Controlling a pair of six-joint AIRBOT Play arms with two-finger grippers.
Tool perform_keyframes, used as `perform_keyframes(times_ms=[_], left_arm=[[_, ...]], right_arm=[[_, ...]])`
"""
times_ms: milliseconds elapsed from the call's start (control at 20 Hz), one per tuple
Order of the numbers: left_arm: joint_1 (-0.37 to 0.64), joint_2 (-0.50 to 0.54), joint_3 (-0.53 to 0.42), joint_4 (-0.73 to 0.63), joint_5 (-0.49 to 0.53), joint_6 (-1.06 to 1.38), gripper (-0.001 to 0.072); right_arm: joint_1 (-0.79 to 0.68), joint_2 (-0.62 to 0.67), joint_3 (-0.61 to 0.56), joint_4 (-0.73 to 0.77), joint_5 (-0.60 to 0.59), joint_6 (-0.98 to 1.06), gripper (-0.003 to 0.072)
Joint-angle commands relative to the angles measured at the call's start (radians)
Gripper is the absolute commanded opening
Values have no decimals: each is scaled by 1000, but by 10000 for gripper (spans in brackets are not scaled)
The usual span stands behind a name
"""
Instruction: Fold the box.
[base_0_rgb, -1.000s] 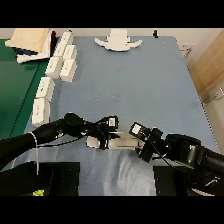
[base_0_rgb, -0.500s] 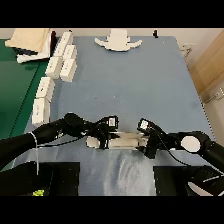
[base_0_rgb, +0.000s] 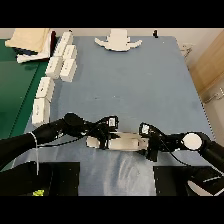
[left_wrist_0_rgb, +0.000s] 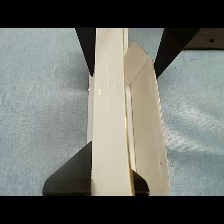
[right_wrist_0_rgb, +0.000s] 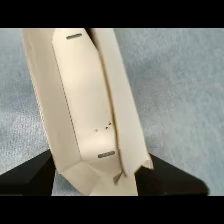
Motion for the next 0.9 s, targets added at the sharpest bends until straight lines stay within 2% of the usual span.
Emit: perform_keyframes(times_ms=[0, 100, 250, 550, 600, 650, 800, 850], left_arm=[[0, 0, 0, 0, 1, 0, 14], [0, 0, 0, 0, 1, 0, 14], [0, 0, 0, 0, 1, 0, 14], [0, 0, 0, 0, 1, 0, 14], [0, 0, 0, 0, 1, 0, 14], [0, 0, 0, 0, 1, 0, 14], [0, 0, 0, 0, 1, 0, 14], [0, 0, 0, 0, 1, 0, 14]], right_arm=[[-60, -28, -41, 170, 8, -231, 720], [-108, -63, -64, 274, 16, -360, 720], [-147, -129, -66, 348, 29, -502, 720], [-163, -171, -66, 391, 35, -580, 720], [-163, -171, -66, 386, 35, -581, 703], [-163, -171, -66, 385, 34, -580, 639], [-163, -171, -66, 347, 36, -580, 578], [-163, -171, -67, 343, 34, -580, 578]])
